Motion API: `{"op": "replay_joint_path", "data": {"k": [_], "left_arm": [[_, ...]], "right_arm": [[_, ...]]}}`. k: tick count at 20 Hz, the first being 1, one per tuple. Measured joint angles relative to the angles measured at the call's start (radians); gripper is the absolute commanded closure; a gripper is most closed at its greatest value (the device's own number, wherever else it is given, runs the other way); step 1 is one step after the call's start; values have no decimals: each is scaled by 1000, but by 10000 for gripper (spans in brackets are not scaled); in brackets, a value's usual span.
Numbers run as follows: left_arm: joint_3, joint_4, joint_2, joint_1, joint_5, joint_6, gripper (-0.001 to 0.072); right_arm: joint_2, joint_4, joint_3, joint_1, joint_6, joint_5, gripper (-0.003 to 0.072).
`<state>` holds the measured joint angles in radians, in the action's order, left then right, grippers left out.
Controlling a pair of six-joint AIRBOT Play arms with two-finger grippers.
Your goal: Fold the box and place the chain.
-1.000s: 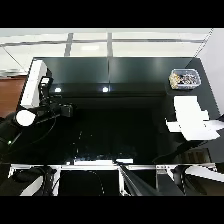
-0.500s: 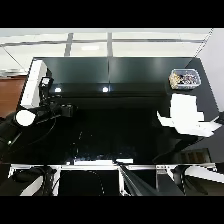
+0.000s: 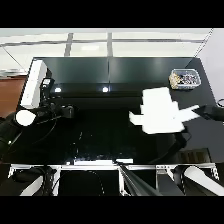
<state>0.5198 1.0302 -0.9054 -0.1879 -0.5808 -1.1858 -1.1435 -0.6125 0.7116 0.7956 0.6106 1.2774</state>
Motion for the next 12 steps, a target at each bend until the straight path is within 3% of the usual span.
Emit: {"op": "replay_joint_path", "data": {"k": [4,8,12], "left_arm": [[1,-69,-21,-43,-36,1,2],[34,-223,-114,-68,-89,18,2],[116,-407,-290,-68,-251,126,2]], "right_arm": [[108,246,-193,-229,-111,-90,672],[149,490,-327,-584,-195,-345,671],[160,624,-369,-893,-237,-597,671]]}}
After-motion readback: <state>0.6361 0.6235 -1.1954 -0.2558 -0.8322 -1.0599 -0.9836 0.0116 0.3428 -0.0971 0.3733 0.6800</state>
